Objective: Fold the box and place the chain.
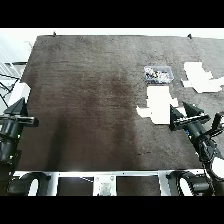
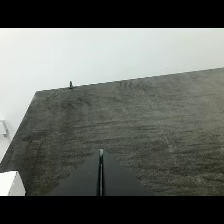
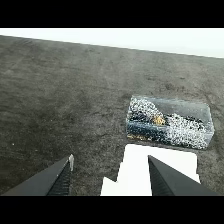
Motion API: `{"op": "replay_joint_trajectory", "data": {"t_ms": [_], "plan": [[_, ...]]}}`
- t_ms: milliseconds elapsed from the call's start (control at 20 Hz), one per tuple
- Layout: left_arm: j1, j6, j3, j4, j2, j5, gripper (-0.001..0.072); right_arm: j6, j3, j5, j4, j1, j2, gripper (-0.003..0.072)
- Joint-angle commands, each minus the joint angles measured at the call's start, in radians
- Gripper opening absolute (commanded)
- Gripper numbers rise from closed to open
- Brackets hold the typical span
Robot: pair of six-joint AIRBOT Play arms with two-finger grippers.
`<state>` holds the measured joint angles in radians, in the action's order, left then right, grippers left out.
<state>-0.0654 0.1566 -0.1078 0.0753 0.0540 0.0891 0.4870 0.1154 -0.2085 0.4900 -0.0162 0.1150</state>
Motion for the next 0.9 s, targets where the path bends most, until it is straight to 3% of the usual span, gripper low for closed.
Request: {"op": "replay_joint_trajectory", "data": {"t_ms": [0,350,500,600,850], "plan": [[0.000,0.000,0.001,0.000,-0.001,0.000,0.0019,0.000,0.000,0.000,0.000,-0.001,-0.001,0.0543],[0.000,0.000,0.001,0.000,-0.001,0.000,0.0019,0.040,0.061,0.056,-0.008,0.016,0.019,0.0532],[0.000,0.000,0.001,0.000,-0.001,0.000,0.0019,0.113,0.137,0.055,-0.007,0.118,0.157,0.0532],[0.000,0.000,0.001,0.000,-0.001,0.000,0.0019,0.116,0.213,-0.041,-0.002,0.227,0.304,0.0532],[0.000,0.000,0.001,0.000,-0.001,0.000,0.0019,0.116,0.511,-0.434,0.141,0.561,0.695,0.0533]]}}
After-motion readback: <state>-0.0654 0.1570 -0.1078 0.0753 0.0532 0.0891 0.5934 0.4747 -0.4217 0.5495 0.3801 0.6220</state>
